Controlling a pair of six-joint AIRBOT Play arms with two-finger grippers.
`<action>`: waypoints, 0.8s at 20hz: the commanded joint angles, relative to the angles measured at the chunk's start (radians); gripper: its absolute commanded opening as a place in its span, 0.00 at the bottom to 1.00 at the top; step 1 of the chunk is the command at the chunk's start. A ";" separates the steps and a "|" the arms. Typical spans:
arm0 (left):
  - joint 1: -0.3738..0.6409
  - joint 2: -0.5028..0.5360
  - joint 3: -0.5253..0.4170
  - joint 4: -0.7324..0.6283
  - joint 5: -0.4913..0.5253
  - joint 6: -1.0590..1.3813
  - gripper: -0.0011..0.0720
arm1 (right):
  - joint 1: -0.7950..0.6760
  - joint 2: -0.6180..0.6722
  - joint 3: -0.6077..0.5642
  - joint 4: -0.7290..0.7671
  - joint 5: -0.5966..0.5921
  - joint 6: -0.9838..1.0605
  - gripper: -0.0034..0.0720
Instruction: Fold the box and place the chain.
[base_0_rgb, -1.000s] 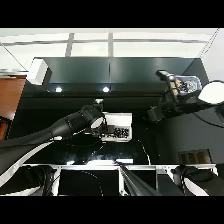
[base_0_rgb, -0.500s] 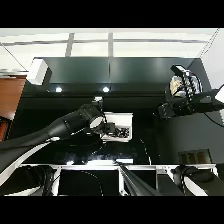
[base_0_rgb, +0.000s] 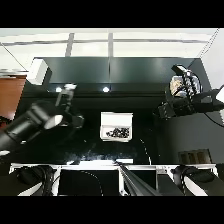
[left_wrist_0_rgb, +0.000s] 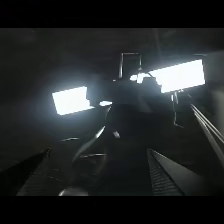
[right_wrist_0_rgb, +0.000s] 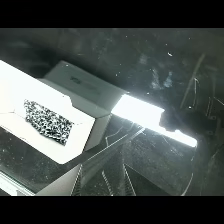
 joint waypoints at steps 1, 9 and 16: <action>0.316 0.103 -0.194 -0.424 0.203 0.401 0.98 | 0.000 0.000 0.000 -0.002 -0.001 0.026 0.47; 0.415 -0.002 -0.295 -1.169 0.076 1.969 0.99 | 0.000 0.000 0.000 -0.002 -0.007 0.051 0.47; 0.276 -0.106 -0.293 -1.162 0.270 2.326 0.99 | 0.000 0.000 0.000 -0.002 -0.012 0.054 0.47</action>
